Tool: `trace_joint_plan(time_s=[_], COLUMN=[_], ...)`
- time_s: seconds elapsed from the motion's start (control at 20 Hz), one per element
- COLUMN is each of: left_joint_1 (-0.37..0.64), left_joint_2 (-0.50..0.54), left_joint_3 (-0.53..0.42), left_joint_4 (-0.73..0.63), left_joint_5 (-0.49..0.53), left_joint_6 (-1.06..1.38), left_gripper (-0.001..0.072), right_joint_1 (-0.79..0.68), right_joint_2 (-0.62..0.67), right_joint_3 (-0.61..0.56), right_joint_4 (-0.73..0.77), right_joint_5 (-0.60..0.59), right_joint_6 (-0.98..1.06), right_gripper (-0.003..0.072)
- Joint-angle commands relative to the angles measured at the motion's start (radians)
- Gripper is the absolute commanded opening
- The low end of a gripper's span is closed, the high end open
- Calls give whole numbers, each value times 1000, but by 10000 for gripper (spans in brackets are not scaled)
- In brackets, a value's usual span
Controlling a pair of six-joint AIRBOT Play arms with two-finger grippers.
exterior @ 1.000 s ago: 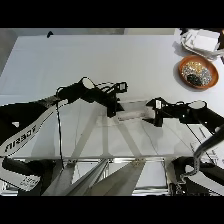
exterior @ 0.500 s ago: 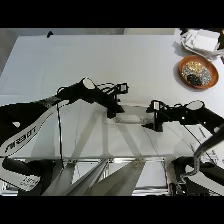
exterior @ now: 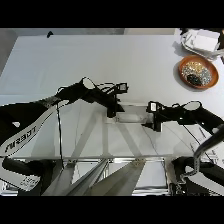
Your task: Fold the box and place the chain.
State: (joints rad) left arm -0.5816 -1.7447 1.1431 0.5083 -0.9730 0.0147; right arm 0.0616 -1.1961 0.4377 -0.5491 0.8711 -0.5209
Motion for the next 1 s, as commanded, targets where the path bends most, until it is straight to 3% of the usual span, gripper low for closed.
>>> trace_joint_plan(time_s=[0.0,0.05,0.3,0.4,0.75,0.8,0.95], left_joint_1=[0,0,0,0,0,0,0], left_joint_2=[1,1,1,1,1,1,1], left_joint_3=[1,1,1,1,1,1,1], left_joint_4=[2,2,2,2,2,2,2], left_joint_5=[-4,-4,-4,-4,-4,-4,-4], left_joint_6=[0,0,0,0,0,0,0], left_gripper=[31,31,31,31,31,31,31], right_joint_1=[2,2,19,32,33,33,33], right_joint_2=[-1,-1,-41,-58,-66,-66,-66], right_joint_3=[0,0,0,0,0,0,0], right_joint_4=[17,15,0,4,5,4,4], right_joint_5=[-19,-18,-25,-30,-46,-45,-45], right_joint_6=[-38,-38,-39,-63,-64,-64,-64], right_gripper=[627,573,567,497,491,443,431])
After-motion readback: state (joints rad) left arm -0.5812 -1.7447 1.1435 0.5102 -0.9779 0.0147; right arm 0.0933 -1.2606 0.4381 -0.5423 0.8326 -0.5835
